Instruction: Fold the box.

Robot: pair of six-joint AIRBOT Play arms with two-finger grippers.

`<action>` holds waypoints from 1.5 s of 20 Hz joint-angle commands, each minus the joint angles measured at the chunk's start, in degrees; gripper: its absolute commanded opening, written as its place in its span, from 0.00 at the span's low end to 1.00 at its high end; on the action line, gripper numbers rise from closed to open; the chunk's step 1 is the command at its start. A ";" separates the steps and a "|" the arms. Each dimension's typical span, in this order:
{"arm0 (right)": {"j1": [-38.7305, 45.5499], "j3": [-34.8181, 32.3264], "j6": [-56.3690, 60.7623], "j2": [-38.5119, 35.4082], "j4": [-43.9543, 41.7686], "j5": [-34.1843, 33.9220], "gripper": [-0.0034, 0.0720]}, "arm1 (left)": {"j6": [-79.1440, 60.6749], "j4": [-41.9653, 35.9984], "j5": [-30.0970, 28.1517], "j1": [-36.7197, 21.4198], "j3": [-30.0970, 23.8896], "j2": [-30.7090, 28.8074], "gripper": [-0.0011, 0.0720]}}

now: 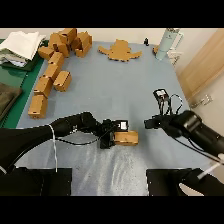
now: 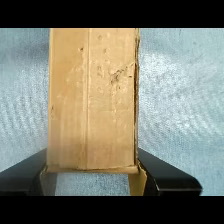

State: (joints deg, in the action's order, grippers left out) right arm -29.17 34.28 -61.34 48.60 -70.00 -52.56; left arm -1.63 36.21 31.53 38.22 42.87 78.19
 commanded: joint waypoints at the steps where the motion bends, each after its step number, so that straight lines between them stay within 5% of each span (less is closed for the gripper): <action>1: 7.23 9.18 2.27 10.47 -8.81 -11.76 0.06 | -0.33 0.00 -0.07 0.02 0.04 0.04 0.72; 6: 7.41 12.55 2.27 14.27 -9.57 -11.89 0.06 | 1.81 0.04 -0.07 -0.09 0.09 -0.46 0.72; 10: 7.41 12.55 2.27 14.25 -9.55 -12.00 0.06 | 17.11 5.73 -0.04 -3.04 0.76 -4.98 0.72; 15: 7.41 12.55 2.27 14.25 -9.55 -12.00 0.06 | 30.01 10.60 -6.67 -17.29 0.76 -9.86 0.72; 22: 7.41 12.55 2.27 14.25 -9.53 -12.00 0.06 | 35.56 12.35 -6.71 -42.71 0.79 -5.97 0.72; 30: 7.41 12.55 2.25 14.25 -9.55 -12.00 0.06 | 50.88 28.96 -5.11 -47.23 4.39 -0.42 0.72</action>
State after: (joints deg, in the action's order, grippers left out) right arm -21.78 46.76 -59.07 62.81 -79.53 -64.55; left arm 41.36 57.71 25.47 -7.77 46.33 76.31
